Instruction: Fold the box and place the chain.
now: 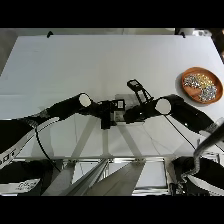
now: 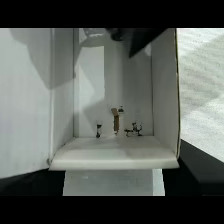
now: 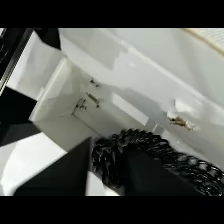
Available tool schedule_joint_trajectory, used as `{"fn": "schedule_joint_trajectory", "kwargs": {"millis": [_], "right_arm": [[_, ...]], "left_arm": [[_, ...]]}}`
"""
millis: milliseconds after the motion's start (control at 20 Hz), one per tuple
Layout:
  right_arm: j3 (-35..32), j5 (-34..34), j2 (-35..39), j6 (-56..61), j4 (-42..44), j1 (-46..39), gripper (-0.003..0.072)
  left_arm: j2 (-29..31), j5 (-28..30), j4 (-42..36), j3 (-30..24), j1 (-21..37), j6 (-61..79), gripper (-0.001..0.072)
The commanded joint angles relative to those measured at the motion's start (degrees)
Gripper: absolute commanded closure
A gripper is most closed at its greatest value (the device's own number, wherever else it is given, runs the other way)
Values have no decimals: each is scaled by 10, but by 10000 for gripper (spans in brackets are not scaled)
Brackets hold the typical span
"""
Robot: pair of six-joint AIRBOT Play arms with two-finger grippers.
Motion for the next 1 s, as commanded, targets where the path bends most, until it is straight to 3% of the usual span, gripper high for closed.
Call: {"fn": "schedule_joint_trajectory", "kwargs": {"millis": [0,200,350,650,800,950], "right_arm": [[0,-14,-8,0,2,2,389],[0,-11,8,0,2,-1,389],[0,9,63,-11,-3,-30,389],[0,114,179,-11,-122,-125,390],[0,144,184,-11,-163,-176,395],[-2,133,183,5,-188,-207,392]], "left_arm": [[0,0,0,0,0,0,318],[0,0,0,0,0,0,318],[0,0,0,0,0,0,318],[0,0,0,0,0,0,318],[0,0,0,0,0,0,318],[0,0,0,0,0,0,318]]}}
